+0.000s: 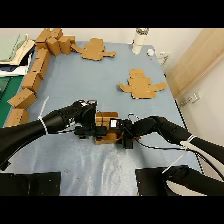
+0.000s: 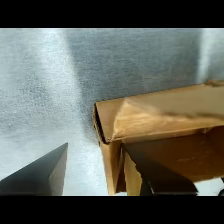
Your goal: Fold the box.
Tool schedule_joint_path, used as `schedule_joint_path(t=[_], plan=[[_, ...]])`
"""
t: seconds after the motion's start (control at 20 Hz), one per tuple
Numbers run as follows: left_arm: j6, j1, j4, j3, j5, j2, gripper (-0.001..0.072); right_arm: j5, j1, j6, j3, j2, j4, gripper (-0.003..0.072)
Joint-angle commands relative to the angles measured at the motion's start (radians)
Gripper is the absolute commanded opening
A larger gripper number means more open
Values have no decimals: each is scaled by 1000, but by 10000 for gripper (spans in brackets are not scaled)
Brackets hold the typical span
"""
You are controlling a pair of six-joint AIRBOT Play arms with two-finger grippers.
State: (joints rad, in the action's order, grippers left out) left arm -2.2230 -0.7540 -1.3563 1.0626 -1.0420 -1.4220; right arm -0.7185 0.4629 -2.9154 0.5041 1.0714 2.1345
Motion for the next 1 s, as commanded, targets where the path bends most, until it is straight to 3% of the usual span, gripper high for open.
schedule_joint_path(t=[0.0, 0.35, 0.95], plan=[[-60, -19, -3, 4, 14, -7, 506, 0, 0, -1, 0, 0, 0, 530], [-264, -89, -149, 57, -31, -16, 505, 0, 0, -1, 0, 0, 0, 530], [-294, -126, -196, 115, -54, -105, 505, 0, 0, -1, 0, 0, 0, 530]])
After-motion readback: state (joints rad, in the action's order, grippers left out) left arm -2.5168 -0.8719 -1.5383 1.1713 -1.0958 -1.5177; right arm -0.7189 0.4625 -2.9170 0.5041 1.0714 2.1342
